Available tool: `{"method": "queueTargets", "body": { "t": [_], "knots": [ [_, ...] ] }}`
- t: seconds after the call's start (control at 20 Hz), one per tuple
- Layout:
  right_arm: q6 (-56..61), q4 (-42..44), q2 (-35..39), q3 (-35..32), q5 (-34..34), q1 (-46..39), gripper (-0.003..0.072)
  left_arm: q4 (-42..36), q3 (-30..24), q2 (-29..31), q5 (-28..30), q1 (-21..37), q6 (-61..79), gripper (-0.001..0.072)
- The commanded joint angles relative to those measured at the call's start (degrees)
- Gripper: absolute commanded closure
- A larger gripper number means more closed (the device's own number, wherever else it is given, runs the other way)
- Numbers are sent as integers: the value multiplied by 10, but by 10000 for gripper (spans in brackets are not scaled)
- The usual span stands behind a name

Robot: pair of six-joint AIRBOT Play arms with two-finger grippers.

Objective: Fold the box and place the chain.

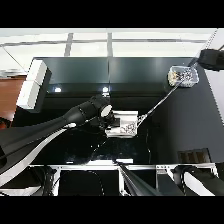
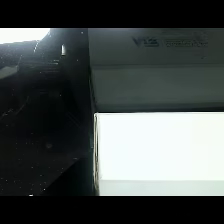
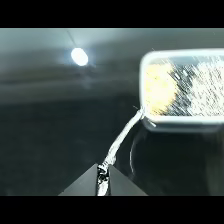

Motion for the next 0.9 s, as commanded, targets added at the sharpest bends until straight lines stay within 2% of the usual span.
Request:
{"method": "queueTargets", "body": {
  "t": [0.0,0.15,0.3,0.45,0.65,0.85],
  "knots": [
    [-31,66,78,1,34,0,668,0,0,0,0,0,0,680],
    [-45,133,102,2,78,0,668,0,0,0,0,0,0,680],
    [-83,250,103,2,168,0,668,0,0,0,0,0,0,680],
    [-121,343,103,2,217,0,667,0,0,0,0,0,0,680],
    [-130,360,103,-11,231,33,668,0,0,0,0,0,0,680],
    [-140,360,103,-66,223,106,668,0,0,0,0,0,0,680]
  ]
}}
